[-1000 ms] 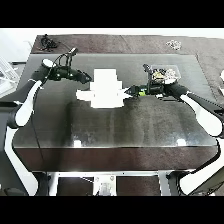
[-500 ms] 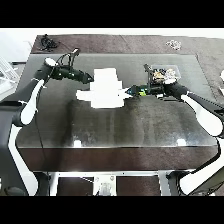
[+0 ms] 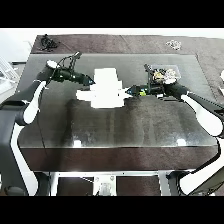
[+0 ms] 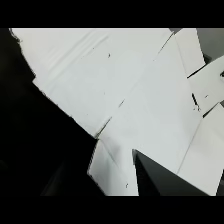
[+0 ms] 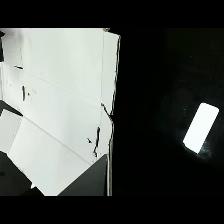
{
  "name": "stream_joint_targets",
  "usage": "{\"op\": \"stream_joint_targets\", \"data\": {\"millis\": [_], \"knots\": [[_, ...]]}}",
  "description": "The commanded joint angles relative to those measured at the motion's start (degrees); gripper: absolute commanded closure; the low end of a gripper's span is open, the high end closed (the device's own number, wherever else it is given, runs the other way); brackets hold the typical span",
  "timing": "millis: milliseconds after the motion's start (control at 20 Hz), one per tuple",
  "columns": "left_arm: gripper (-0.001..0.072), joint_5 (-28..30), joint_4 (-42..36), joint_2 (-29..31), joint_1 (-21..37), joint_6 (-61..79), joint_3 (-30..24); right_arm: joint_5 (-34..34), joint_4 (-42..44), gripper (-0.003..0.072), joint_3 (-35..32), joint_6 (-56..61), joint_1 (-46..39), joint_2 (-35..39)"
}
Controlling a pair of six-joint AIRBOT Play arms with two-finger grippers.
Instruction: Fold the box and place the chain.
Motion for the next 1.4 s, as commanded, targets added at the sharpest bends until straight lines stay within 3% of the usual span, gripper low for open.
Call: {"op": "stream_joint_targets", "data": {"millis": [0, 250, 500, 1000, 1050, 1100, 1350], "knots": [[0.0219, -2.49, -0.2, 0.04, 0.04, 0.83, 0.22, -0.02, 0.04, 0.0678, 0.0, 0.04, 0.04, 0.04], [0.022, -4.0, -1.44, 0.09, -0.35, 1.62, 0.22, 0.0, 0.04, 0.0678, 0.0, 0.04, 0.04, 0.04], [0.0219, -1.51, 1.33, -0.15, -2.25, 1.88, 0.2, -0.02, 0.04, 0.0678, 0.0, 0.02, 0.02, 0.04], [0.0221, 0.74, -0.48, -0.15, -2.25, 1.99, 0.2, 0.31, 0.0, 0.0678, 0.0, 0.02, 0.02, 0.04], [0.0229, 0.98, -0.5, -0.15, -2.25, 2.16, 0.2, 0.39, 0.0, 0.0678, 0.0, 0.02, 0.02, 0.04], [0.031, 1.18, -1.03, -0.15, -2.25, 2.32, 0.2, 0.39, 0.0, 0.0678, 0.0, 0.02, 0.04, 0.04], [0.031, -0.35, -2.47, -0.17, -2.25, 3.3, 0.15, 0.42, 0.02, 0.0678, 0.0, 0.04, 0.04, 0.04]]}}
